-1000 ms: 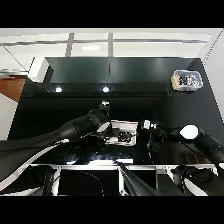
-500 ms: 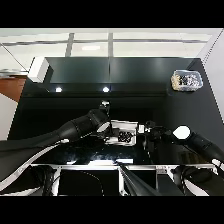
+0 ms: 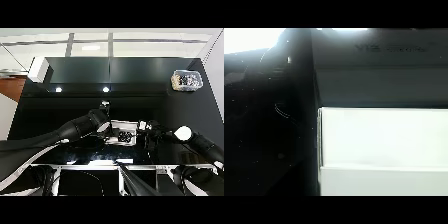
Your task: Fold the box and place the chain.
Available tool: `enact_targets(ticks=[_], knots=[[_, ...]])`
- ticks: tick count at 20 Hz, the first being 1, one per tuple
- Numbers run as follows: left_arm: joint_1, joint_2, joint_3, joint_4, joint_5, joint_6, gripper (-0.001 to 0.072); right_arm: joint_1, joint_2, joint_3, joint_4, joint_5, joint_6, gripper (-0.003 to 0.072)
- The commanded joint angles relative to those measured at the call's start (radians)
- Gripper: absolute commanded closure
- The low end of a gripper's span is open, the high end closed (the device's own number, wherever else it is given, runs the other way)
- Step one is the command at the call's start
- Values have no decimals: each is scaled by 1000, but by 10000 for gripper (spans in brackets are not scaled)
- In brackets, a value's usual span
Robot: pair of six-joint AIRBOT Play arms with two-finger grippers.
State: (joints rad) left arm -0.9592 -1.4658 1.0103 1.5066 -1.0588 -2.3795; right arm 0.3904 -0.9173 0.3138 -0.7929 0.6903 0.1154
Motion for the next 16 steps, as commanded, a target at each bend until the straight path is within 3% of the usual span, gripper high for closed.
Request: enact_targets(ticks=[1,4,6,9,13,14,15,16], knots=[[0,-1,0,0,0,0,679,-21,93,47,-182,160,260,656],[0,-1,0,0,1,0,680,-66,179,146,-202,380,386,655],[0,-1,0,0,1,0,679,-71,211,217,-118,463,477,654],[0,-1,0,0,2,0,679,-70,211,234,162,447,504,654],[0,-6,0,0,2,0,679,-70,182,234,209,400,562,652],[0,-10,0,0,-2,0,679,-70,168,234,209,412,570,559],[0,-14,0,0,-6,0,680,-71,158,234,200,416,592,334],[0,-15,0,0,-9,0,680,-71,156,234,186,412,604,188]])
